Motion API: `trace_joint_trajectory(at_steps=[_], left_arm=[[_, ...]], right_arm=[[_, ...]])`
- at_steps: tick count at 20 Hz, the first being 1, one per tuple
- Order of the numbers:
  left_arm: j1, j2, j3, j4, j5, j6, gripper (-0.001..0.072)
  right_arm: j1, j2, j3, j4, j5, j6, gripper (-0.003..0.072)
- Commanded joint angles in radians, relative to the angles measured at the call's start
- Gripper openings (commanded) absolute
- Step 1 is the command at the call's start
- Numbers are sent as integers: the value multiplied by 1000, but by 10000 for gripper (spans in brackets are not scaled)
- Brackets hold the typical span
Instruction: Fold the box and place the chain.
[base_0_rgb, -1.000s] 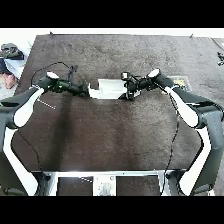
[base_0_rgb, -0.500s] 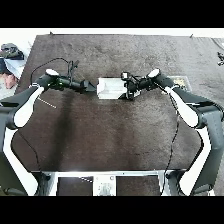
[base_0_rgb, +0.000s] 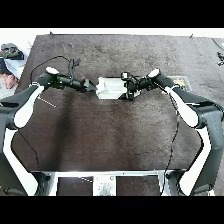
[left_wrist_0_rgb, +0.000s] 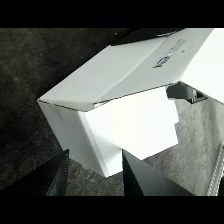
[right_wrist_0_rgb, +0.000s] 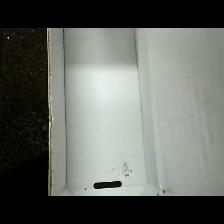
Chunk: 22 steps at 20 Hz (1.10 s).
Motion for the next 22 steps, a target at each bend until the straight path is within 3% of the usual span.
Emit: trace_joint_trajectory(at_steps=[1, 8, 14, 22], left_arm=[[-18, 20, 3, 37, 40, -22, 354], [-56, 39, 24, 125, 79, -135, 355], [-130, 39, 101, 327, 129, -375, 355], [-184, 39, 118, 423, 186, -562, 355]], right_arm=[[1, -1, 0, 0, 0, 0, 269], [1, -1, 0, 0, 0, 0, 269], [1, -1, 0, 0, 0, 0, 269], [1, -1, 0, 0, 0, 0, 269]])
